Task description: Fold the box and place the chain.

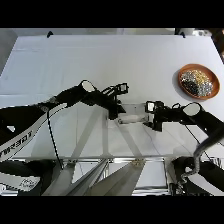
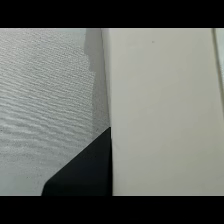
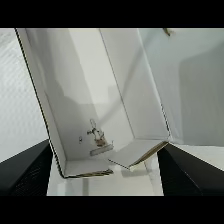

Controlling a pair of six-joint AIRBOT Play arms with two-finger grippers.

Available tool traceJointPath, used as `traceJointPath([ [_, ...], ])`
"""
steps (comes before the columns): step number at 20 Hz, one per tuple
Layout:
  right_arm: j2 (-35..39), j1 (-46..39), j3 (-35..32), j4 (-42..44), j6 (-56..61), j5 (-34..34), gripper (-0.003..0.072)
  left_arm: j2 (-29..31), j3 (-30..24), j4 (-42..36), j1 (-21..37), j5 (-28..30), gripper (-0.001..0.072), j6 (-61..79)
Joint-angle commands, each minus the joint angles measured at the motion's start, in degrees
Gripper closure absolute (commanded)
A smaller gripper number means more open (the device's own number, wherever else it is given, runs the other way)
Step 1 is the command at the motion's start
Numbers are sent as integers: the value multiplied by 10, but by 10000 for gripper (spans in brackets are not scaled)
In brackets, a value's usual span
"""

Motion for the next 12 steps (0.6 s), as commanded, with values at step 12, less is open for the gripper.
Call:
traceJointPath([
  [12, -76, -40, 43, 71, -147, 75, -1, 0, 0, 0, 0, -1, 699, 0],
])
